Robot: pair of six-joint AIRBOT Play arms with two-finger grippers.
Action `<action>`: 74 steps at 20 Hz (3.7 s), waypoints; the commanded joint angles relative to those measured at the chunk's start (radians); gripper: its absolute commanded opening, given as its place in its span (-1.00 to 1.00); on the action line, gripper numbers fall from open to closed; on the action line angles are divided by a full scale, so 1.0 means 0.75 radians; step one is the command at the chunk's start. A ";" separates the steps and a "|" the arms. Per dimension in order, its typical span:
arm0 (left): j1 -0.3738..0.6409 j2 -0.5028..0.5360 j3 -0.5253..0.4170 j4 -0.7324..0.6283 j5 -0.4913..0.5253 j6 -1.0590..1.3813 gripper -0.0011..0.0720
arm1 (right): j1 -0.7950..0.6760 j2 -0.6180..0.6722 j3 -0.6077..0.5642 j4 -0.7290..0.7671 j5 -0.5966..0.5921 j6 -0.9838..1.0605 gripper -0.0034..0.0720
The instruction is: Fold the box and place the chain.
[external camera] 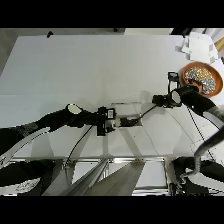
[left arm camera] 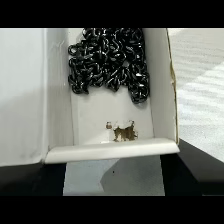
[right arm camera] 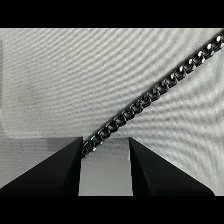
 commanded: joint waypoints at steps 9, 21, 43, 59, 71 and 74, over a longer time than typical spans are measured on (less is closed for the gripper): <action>0.001 0.000 0.001 0.001 0.001 0.001 -0.78 | 0.044 0.027 -0.006 -0.004 0.015 -0.029 -0.85; -0.003 0.000 0.001 0.001 0.001 0.001 -0.78 | 0.248 0.514 -0.008 -0.041 0.268 -0.187 -0.86; -0.003 0.000 0.001 0.001 0.001 0.001 -0.78 | 0.941 0.925 -0.008 0.183 -0.090 -0.104 -0.85; -0.003 0.000 0.001 0.001 0.001 0.001 -0.78 | 0.941 0.644 -0.133 0.178 -0.164 -0.105 -0.85; -0.003 0.000 0.001 0.001 0.001 0.001 -0.78 | 0.876 0.414 -0.134 0.176 -0.254 0.072 -0.66; -0.003 0.000 0.001 0.001 0.001 0.001 -0.78 | 0.836 0.414 -0.134 0.178 -0.187 0.070 -0.36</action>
